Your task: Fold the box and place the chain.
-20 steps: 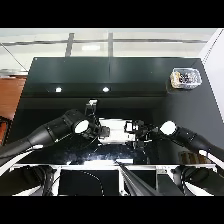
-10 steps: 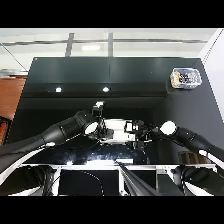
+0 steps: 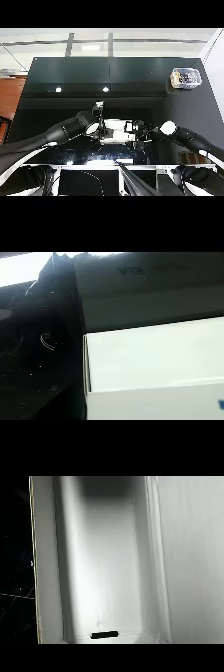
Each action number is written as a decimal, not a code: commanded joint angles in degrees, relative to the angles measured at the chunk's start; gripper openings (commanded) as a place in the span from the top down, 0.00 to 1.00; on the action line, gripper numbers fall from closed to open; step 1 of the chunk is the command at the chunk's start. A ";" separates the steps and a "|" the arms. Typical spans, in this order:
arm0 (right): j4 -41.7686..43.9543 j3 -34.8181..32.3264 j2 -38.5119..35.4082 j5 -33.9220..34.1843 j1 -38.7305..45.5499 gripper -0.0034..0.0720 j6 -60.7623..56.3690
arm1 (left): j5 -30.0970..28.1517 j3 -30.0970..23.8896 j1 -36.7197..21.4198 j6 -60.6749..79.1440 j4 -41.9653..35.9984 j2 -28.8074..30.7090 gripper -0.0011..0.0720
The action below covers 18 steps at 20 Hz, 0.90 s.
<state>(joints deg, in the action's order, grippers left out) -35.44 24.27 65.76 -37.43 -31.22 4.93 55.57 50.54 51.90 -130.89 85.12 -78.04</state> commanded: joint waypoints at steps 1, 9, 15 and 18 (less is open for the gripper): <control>0.04 -0.02 0.04 -0.02 -0.02 0.71 -0.02 | 0.39 1.05 0.50 -0.09 0.20 -1.18 0.83; 0.04 -0.02 0.04 -0.02 -0.02 0.71 -0.02 | 2.67 3.23 0.63 -0.09 0.55 -2.67 0.66; 0.04 -0.02 0.04 -0.02 -0.02 0.71 -0.02 | 3.41 3.23 0.63 -0.13 1.42 -2.71 0.69; 0.04 -0.02 0.04 -0.02 -0.02 0.71 -0.02 | 3.32 3.23 0.61 -1.18 1.44 -2.75 0.88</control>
